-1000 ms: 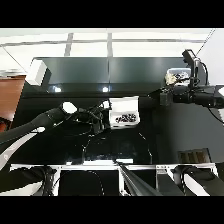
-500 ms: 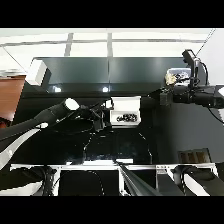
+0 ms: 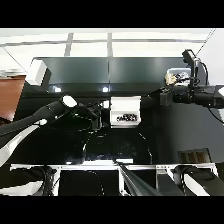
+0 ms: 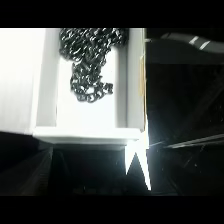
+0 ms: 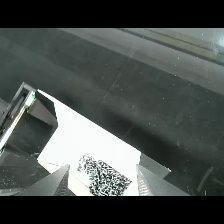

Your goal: Fold the box and place the chain.

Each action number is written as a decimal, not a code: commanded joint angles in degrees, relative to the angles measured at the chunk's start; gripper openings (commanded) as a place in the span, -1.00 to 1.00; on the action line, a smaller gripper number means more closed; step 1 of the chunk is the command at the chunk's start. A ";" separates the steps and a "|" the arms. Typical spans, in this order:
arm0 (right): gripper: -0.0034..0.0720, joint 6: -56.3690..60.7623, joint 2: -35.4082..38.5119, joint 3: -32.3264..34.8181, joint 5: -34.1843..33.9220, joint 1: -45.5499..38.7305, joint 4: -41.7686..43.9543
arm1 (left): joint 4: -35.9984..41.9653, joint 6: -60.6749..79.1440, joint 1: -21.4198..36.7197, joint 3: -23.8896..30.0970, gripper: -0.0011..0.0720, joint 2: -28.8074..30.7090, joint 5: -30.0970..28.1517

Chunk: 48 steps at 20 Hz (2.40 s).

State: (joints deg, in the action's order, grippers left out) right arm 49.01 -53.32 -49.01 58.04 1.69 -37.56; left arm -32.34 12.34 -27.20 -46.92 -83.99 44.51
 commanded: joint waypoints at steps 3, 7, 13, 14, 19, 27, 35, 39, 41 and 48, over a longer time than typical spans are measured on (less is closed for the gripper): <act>0.37 0.02 -0.04 0.00 -0.02 -0.02 0.02 | 1.57 2.25 0.11 -1.64 0.94 -1.55 1.20; 0.37 0.02 -0.04 0.00 0.02 -0.02 0.02 | 1.55 2.25 0.09 -2.03 0.94 -1.84 1.14; 0.37 0.02 -0.04 0.00 0.00 -0.02 0.02 | 0.55 0.26 0.09 -2.86 0.94 -2.47 0.74; 0.37 0.02 -0.04 0.00 0.02 -0.02 0.02 | -0.42 -1.18 0.09 -3.54 0.94 -2.99 0.79; 0.37 0.02 -0.04 0.00 0.02 -0.02 0.02 | -1.31 -2.27 -0.33 -5.55 0.93 -4.42 1.22; 0.37 0.00 -0.04 0.00 0.00 -0.02 0.02 | -1.97 -2.10 -0.76 -7.48 0.93 -5.77 2.73; 0.37 0.02 -0.11 0.00 -0.72 -0.02 -0.13 | -2.16 -2.73 -1.81 -7.61 0.90 -5.88 2.21; 0.52 3.54 -3.08 0.00 -6.88 0.22 -1.01 | -2.16 -2.73 -1.84 -7.61 0.33 -5.88 2.21; 0.88 5.64 -6.75 -0.04 -14.14 2.03 0.35 | -2.16 -2.73 -1.84 -7.61 0.27 -5.88 2.21; 0.86 2.93 -22.69 -5.35 -13.86 10.64 0.59 | -2.97 -2.73 -2.19 -7.58 0.13 -5.88 2.25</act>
State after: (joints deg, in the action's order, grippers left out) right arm 53.43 -71.50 -52.93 41.36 9.63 -33.54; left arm -34.89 9.61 -29.30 -54.50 -89.82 46.72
